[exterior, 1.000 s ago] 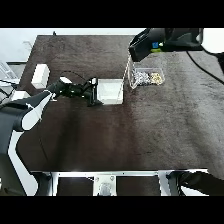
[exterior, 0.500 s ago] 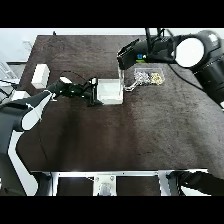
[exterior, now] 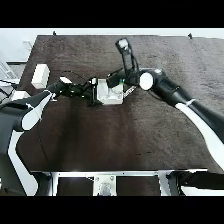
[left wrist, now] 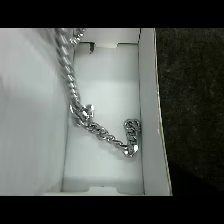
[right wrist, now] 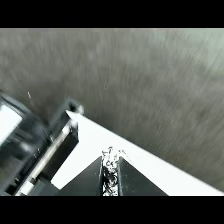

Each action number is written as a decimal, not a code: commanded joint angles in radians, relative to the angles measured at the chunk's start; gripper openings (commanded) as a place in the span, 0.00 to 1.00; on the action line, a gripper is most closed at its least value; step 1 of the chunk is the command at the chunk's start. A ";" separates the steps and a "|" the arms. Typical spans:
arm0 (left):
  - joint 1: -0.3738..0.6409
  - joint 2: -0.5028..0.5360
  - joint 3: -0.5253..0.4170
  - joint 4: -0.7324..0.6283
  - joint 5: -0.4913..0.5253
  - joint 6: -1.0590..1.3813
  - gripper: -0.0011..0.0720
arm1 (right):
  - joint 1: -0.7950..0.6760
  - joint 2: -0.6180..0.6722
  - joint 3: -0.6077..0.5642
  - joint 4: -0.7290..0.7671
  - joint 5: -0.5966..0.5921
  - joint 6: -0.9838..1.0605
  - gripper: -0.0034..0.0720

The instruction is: Fold the box and place the chain.

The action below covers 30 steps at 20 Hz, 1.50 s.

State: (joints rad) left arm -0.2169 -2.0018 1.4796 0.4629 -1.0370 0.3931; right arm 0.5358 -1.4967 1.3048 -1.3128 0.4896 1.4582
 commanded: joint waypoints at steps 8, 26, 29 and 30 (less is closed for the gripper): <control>0.000 0.000 0.000 0.000 0.000 0.000 0.56 | -0.023 -0.025 -0.043 -0.052 -0.027 -0.001 0.45; 0.000 0.000 0.000 0.000 0.000 0.000 0.56 | -0.394 -0.181 -0.078 0.118 -0.079 0.009 0.73; 0.000 0.000 0.000 0.000 0.000 0.000 0.56 | -0.394 -0.248 -0.015 0.224 -0.079 -0.082 0.73; 0.000 0.000 0.000 0.000 0.000 0.000 0.56 | -0.394 -0.267 0.003 0.245 -0.079 -0.093 0.69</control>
State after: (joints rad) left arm -0.2169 -2.0018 1.4796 0.4629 -1.0370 0.3927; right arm 0.1448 -1.7012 1.2587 -1.1709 0.4240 1.4403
